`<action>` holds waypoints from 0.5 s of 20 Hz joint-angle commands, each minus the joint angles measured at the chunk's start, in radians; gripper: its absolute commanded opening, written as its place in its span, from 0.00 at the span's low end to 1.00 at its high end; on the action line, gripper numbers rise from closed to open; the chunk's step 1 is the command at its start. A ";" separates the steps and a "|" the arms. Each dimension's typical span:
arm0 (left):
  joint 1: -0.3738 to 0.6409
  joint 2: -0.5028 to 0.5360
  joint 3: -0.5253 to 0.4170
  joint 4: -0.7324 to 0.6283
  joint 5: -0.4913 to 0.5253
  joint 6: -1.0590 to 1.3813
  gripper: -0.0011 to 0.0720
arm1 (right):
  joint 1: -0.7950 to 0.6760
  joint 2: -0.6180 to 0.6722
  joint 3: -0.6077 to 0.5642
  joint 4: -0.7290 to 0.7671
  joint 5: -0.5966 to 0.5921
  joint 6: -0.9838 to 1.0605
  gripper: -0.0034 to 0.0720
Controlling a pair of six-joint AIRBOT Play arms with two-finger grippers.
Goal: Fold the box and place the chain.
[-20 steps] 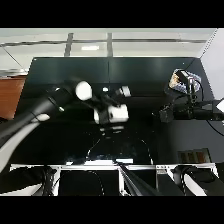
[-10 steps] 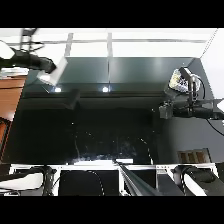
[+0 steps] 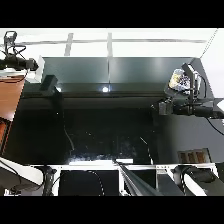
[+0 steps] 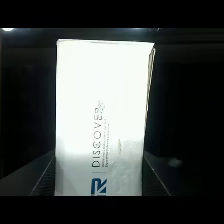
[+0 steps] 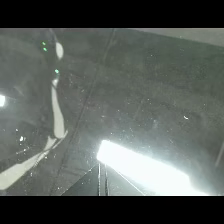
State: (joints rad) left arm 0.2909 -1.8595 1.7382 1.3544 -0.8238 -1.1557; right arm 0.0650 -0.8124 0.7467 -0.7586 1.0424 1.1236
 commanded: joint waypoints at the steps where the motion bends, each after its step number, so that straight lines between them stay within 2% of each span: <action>1: 0.011 -0.107 0.106 0.021 0.011 -0.072 0.42 | 0.000 0.000 0.000 0.005 -0.001 0.006 0.12; 2: 0.008 -0.111 0.117 0.026 0.016 -0.080 0.55 | 0.000 0.000 0.000 0.002 -0.005 0.006 0.12; 3: 0.007 -0.111 0.136 0.043 0.019 -0.082 1.00 | 0.000 0.000 0.000 0.002 -0.006 0.006 0.12; 4: 0.007 -0.110 0.171 0.061 -0.010 -0.096 0.99 | 0.000 0.000 0.000 0.002 -0.007 0.006 0.12; 7: 0.008 -0.101 0.378 0.119 -0.175 -0.210 0.99 | 0.000 0.000 0.000 0.002 -0.011 0.005 0.12; 8: 0.008 -0.079 0.418 0.118 -0.207 -0.243 0.98 | 0.000 0.000 0.000 0.002 -0.017 0.005 0.12; 9: 0.008 -0.034 0.418 0.118 -0.219 -0.293 0.85 | 0.000 0.000 0.000 0.002 -0.026 0.005 0.12; 10: 0.007 0.021 0.400 0.107 -0.240 -0.345 0.37 | 0.000 0.000 0.000 0.001 -0.042 0.005 0.12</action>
State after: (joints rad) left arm 0.2981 -1.9106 2.0808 1.4471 -0.9699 -1.3659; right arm 0.0650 -0.8124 0.7467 -0.7567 1.0252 1.1275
